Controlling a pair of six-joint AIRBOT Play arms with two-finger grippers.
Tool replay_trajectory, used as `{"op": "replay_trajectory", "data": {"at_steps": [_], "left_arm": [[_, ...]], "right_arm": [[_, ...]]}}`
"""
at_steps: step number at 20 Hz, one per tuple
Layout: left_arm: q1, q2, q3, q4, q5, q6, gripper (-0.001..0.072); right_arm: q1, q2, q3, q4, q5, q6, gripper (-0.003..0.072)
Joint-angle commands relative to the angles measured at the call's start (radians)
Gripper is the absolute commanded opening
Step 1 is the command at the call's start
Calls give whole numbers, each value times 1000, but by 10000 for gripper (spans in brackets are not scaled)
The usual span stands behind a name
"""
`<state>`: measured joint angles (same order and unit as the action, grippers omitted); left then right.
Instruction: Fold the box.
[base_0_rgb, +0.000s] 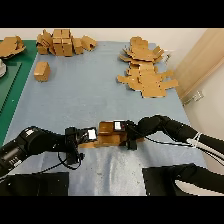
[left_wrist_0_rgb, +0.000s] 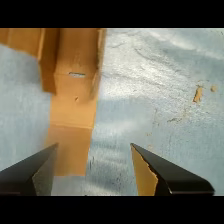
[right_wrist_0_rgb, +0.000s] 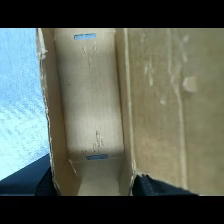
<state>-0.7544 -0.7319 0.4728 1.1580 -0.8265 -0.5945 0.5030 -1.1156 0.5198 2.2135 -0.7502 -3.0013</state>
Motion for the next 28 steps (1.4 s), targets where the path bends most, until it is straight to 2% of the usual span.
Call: {"op": "replay_trajectory", "data": {"at_steps": [1,4,10,19,20,21,22,28], "left_arm": [[-34,-34,-14,-37,129,25,694],[-38,-97,3,-45,224,31,694],[-38,-231,53,-50,232,40,694],[-38,-270,80,-102,215,74,691],[-38,-277,80,-103,215,75,620],[-38,-282,81,-103,215,79,447],[-38,-285,82,-103,216,93,346],[-38,-285,83,-103,225,108,344]], "right_arm": [[0,-1,0,1,0,0,503],[0,-1,0,1,0,0,504],[0,-1,0,1,0,0,504],[0,-1,0,1,0,0,504],[0,-1,0,1,0,0,504],[0,-1,0,1,0,0,504],[0,-1,0,1,0,0,504],[0,-1,0,1,0,0,504]]}}
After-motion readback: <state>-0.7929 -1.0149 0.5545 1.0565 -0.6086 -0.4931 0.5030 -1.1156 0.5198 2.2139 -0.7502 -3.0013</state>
